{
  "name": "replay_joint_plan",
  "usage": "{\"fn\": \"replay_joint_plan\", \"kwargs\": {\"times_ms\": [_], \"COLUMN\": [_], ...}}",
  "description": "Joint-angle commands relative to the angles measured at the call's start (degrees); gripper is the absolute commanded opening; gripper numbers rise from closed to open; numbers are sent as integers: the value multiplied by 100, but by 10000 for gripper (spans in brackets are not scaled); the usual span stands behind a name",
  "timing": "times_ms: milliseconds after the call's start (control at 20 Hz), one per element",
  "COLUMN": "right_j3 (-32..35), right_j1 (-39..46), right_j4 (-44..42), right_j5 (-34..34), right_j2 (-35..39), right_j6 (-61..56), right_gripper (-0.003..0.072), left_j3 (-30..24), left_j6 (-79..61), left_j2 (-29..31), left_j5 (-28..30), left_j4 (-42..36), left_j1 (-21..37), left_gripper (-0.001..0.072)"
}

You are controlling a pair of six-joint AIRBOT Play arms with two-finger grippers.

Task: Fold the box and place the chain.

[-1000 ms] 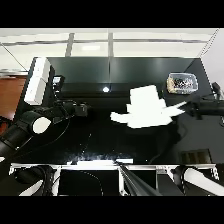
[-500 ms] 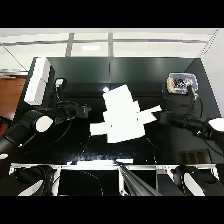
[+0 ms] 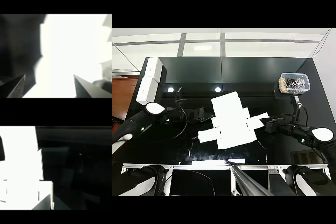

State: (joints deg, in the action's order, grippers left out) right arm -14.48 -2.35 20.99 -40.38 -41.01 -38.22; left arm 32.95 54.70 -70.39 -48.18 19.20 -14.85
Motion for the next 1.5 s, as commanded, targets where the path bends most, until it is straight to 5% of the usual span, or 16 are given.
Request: {"fn": "replay_joint_plan", "kwargs": {"times_ms": [0, 450, 900, 1150, 1450], "right_j3": [31, 33, 33, 33, 33], "right_j1": [-28, -28, -28, -28, -28], "right_j4": [2, 2, 7, 11, 24], "right_j5": [-33, -428, -433, -435, -435], "right_j2": [13, 13, 13, 13, 13], "right_j6": [7, -42, -57, -59, -59], "right_gripper": [9, 10, 10, 10, 10], "left_j3": [177, 903, 905, 907, 1016], "left_j6": [-1869, -1019, -2179, -2732, -3023], "left_j2": [-861, -1585, -1823, -2245, -2470], "left_j5": [-872, -1137, -2378, -2463, -2857], "left_j4": [-1650, -46, -382, -649, -254], "left_j1": [326, 214, 144, 28, 24], "left_gripper": [706, 706, 705, 697, 440]}}
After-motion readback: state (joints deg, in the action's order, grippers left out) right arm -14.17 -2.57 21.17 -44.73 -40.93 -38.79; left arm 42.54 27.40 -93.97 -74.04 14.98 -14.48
